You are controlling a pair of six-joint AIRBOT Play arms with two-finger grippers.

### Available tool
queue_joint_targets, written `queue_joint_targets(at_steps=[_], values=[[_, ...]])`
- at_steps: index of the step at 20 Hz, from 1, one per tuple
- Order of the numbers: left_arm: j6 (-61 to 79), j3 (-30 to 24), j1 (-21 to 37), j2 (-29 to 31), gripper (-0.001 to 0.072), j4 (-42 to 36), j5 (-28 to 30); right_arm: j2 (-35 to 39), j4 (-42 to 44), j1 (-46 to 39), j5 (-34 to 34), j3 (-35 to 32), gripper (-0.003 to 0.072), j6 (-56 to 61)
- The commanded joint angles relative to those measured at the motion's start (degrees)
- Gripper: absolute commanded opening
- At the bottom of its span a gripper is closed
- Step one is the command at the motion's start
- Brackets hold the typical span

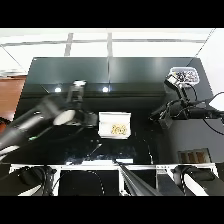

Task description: Fold the box and place the chain.

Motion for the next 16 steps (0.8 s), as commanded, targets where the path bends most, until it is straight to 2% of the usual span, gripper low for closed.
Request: queue_joint_targets(at_steps=[1,3,5,6,7,9,12,16], values=[[27.06,-14.38,16.00,13.42,0.0561,-21.16,14.01,0.02,0.07,0.00,2.10,0.02,0.0350,2.40],[57.44,-22.64,26.71,15.54,0.0562,-43.60,18.62,0.02,0.13,0.00,2.27,0.02,0.0350,4.79],[81.66,-28.44,32.57,14.78,0.0562,-58.82,20.00,0.02,0.20,0.02,2.32,0.02,0.0350,6.93],[93.70,-30.23,33.33,13.81,0.0623,-62.71,19.93,0.02,0.20,0.02,2.78,0.02,0.0350,6.97],[102.79,-31.21,33.09,12.57,0.0715,-64.76,19.91,0.02,0.15,0.02,3.10,0.02,0.0350,6.97],[116.74,-31.65,31.04,9.40,0.0715,-66.07,20.94,0.02,0.17,0.02,3.08,0.02,0.0350,6.97],[134.27,-31.43,25.92,5.14,0.0715,-66.53,26.51,0.02,0.17,0.02,3.04,0.02,0.0350,6.97],[143.93,-27.52,20.59,-4.28,0.0714,-67.08,26.23,0.02,0.22,0.04,3.17,0.00,0.0350,7.72]])
